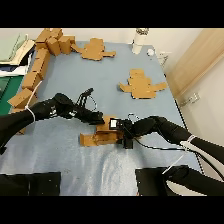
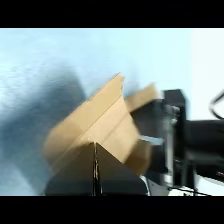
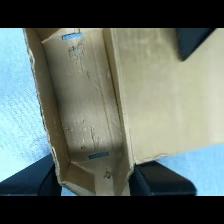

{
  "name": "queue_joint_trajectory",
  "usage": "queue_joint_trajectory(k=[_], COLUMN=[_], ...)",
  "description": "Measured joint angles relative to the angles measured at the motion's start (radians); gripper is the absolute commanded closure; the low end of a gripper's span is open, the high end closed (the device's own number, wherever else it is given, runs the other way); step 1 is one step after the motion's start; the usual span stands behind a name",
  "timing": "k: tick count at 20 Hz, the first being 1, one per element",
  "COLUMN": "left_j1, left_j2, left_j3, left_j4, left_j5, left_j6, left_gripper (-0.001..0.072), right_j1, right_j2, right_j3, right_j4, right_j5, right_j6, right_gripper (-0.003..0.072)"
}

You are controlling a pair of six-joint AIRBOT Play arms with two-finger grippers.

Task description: Fold the box.

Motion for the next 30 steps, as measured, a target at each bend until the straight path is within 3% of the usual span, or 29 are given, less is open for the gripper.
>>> queue_joint_trajectory(k=[6,10,16,21,22,23,24,29,30], left_j1=[-0.001,0.028,0.134,0.094,0.088,0.084,0.084,0.078,0.071], left_j2=[-0.046,-0.021,0.167,0.391,0.425,0.456,0.480,0.526,0.528], left_j3=[0.011,0.024,-0.008,-0.132,-0.161,-0.196,-0.230,-0.352,-0.363], left_j4=[0.037,0.036,0.080,0.262,0.274,0.286,0.288,0.285,0.281], left_j5=[-0.020,-0.048,-0.204,-0.158,-0.143,-0.122,-0.101,0.005,0.025], left_j6=[-0.002,0.107,0.408,0.549,0.603,0.665,0.719,0.879,0.893], left_gripper=[0.0696,0.0698,0.0700,0.0692,0.0545,0.0137,0.0058,0.0059,0.0111], right_j1=[0.000,0.000,0.000,0.000,0.000,0.000,0.000,0.000,0.000], right_j2=[0.000,0.000,0.000,0.000,0.000,0.000,0.000,0.000,0.000], right_j3=[0.000,0.000,0.000,0.000,0.000,0.000,0.000,0.000,0.000], right_j4=[0.000,0.000,0.000,0.000,0.000,0.000,0.000,0.000,0.000], right_j5=[0.000,0.000,0.000,0.000,0.000,0.000,0.000,0.000,0.000], right_j6=[0.000,0.000,0.000,0.000,0.000,0.000,0.000,0.000,0.000], right_gripper=[0.0157,0.0156,0.0156,0.0156,0.0157,0.0156,0.0156,0.0157,0.0157])
